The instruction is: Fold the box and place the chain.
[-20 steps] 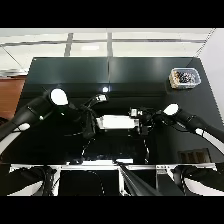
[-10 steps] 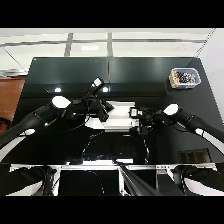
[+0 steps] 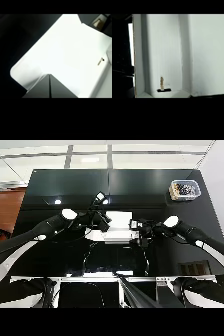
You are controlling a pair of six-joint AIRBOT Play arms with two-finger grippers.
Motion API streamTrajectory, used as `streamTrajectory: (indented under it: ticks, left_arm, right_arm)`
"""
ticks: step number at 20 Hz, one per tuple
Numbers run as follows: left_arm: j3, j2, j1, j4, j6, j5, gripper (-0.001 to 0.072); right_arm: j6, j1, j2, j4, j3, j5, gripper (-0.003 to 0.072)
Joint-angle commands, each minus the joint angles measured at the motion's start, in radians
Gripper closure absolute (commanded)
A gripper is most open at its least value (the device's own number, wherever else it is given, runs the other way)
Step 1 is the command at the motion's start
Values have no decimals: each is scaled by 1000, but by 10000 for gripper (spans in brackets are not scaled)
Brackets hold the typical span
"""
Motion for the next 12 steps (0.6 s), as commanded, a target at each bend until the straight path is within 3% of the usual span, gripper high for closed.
streamTrajectory:
  ticks: [1, 4, 8, 12]
  left_arm:
    - [4, -19, -1, 100, -113, -89, 681]
    - [9, -19, 0, 233, -170, -124, 681]
    - [37, -6, 4, 286, -169, -94, 681]
    - [60, 112, 80, 394, -191, -111, 681]
  right_arm:
    - [0, 0, -1, 1, 0, 0, 198]
    - [0, 0, -1, 0, 0, 0, 198]
    - [0, 0, -1, 0, 0, 0, 198]
    - [0, 0, -1, 0, 0, 0, 198]
